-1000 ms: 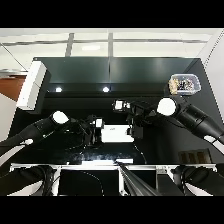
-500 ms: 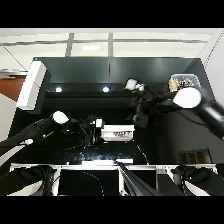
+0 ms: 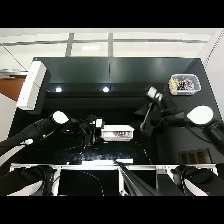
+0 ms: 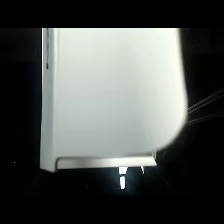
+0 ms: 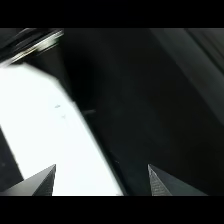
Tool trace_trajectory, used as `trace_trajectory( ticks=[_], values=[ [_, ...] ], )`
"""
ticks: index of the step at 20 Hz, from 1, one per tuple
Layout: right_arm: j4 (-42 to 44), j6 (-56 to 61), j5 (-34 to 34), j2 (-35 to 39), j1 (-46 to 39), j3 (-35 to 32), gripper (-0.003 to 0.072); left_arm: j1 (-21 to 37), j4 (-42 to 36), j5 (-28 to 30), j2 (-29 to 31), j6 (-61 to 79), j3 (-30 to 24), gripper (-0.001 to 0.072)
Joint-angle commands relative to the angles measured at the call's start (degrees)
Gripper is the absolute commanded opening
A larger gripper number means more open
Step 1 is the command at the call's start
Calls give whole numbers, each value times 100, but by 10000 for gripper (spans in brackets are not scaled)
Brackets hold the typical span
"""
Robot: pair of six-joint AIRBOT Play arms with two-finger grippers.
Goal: Fold the box and place the chain.
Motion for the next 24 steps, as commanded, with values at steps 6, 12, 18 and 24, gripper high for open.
trace_trajectory(
  ticks=[6, 12, 18, 24],
  values=[
    [-365, -1084, -83, -127, 702, -321, 702, 0, 0, 0, -4, 2, 0, 395],
    [-420, -1086, -151, -404, 798, -321, 702, 0, 0, 0, -4, 2, 0, 395],
    [-529, -929, -446, -468, 824, -315, 701, 0, 0, -4, -4, 2, 0, 395],
    [-551, -682, -444, -468, 824, -304, 388, 0, 0, -2, -4, 2, 0, 395]
  ],
)
